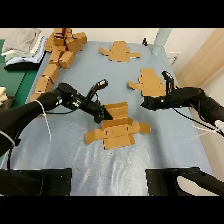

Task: Fold the box.

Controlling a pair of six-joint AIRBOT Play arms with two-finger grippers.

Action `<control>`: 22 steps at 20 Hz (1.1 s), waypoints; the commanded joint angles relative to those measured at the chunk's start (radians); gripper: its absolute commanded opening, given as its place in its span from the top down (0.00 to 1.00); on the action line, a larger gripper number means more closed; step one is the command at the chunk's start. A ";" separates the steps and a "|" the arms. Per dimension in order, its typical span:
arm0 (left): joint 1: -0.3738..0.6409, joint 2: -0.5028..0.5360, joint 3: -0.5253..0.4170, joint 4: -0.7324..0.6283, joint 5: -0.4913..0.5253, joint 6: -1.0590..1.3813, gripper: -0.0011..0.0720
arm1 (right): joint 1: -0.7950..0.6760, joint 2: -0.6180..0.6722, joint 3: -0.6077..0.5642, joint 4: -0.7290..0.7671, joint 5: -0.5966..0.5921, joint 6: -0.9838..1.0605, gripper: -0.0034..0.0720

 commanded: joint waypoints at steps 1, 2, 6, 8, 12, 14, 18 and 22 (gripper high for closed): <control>-0.034 -0.003 -0.047 -0.018 0.050 0.124 0.97 | 0.041 -0.003 0.013 0.011 0.045 0.019 0.93; -0.032 -0.019 -0.046 -0.011 0.051 0.124 0.97 | 0.057 -0.003 0.013 0.012 0.058 0.019 0.93; -0.033 -0.045 -0.045 -0.009 0.044 0.124 0.97 | 0.089 -0.008 0.013 0.007 0.065 0.019 0.93; -0.031 -0.045 -0.031 -0.005 0.021 0.122 0.97 | 0.089 -0.011 0.013 0.006 0.066 0.019 0.93; -0.033 -0.053 -0.024 0.004 0.015 0.122 0.97 | 0.089 -0.020 0.013 0.005 0.065 0.018 0.93; -0.033 -0.063 -0.024 0.021 0.016 0.109 0.97 | 0.089 -0.022 0.013 0.004 0.065 0.014 0.93; -0.033 -0.069 -0.024 0.077 0.018 0.060 0.97 | 0.089 -0.022 0.013 0.004 0.066 0.011 0.93; -0.033 -0.069 -0.024 0.081 0.015 0.052 0.97 | 0.089 -0.022 0.013 0.004 0.065 0.011 0.93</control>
